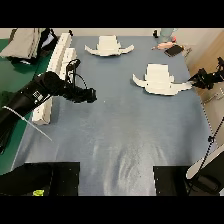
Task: Fold the box.
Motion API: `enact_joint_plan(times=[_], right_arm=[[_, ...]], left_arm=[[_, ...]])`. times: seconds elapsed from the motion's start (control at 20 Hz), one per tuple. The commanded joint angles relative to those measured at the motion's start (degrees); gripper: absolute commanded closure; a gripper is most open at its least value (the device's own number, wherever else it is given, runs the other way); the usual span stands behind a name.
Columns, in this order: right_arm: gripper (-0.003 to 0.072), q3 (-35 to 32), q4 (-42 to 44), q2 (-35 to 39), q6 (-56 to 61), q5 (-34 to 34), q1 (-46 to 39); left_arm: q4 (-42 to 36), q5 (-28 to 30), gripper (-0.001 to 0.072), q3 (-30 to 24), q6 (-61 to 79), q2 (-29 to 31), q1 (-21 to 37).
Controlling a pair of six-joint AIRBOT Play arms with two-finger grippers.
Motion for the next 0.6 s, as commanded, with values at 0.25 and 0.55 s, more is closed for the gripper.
enact_joint_plan(times=[0.25, 0.55], right_arm=[[0.0386, 1.0, 4.2, -2.7, -3.0, 6.9, 3.2], [0.0687, 0.6, 8.1, -1.2, -3.4, 13.8, 5.3]], left_arm=[[0.0, -0.2, 0.0241, 0.0, -1.1, 0.0, 0.0], [0.0, -4.2, 0.0241, 1.0, -1.0, 0.0, 1.4]])
